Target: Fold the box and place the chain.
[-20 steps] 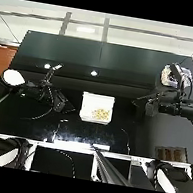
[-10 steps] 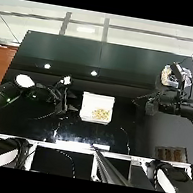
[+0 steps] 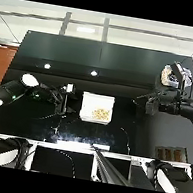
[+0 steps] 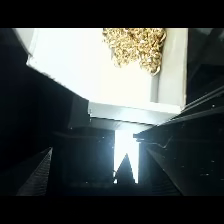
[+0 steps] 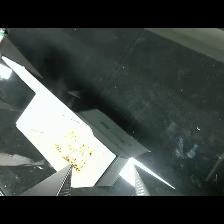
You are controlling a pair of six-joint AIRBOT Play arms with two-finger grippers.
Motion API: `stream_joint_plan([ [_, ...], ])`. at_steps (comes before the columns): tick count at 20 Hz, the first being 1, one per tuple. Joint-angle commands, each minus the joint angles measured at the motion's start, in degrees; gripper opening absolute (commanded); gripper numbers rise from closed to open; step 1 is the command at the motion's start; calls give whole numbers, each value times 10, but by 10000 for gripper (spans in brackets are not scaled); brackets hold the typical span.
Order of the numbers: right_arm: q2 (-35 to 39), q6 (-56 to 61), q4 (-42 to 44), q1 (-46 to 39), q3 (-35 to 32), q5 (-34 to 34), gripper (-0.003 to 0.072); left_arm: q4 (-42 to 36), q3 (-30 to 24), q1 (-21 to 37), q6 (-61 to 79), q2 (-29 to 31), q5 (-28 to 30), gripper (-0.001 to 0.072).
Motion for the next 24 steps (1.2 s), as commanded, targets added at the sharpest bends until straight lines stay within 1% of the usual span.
stream_joint_plan([
  [1, 0, 0, 0, 1, 0, -2, 463, -4, 13, 0, 9, -20, -1, 711],
  [6, 0, 0, 0, 1, 0, -2, 463, -13, 15, -9, 9, -37, -4, 712],
  [9, 0, 0, 0, 1, 0, -8, 463, -21, 15, -25, 9, -44, -20, 711],
  [13, 0, 0, 0, 1, 0, -8, 464, -52, 15, -47, 8, -53, -16, 711],
  [19, 0, 0, 0, 1, 0, -9, 463, -53, 15, -58, 4, -57, -17, 711],
  [24, 0, 0, 0, 1, 0, -9, 463, -48, 15, -58, -25, -57, -19, 711],
])
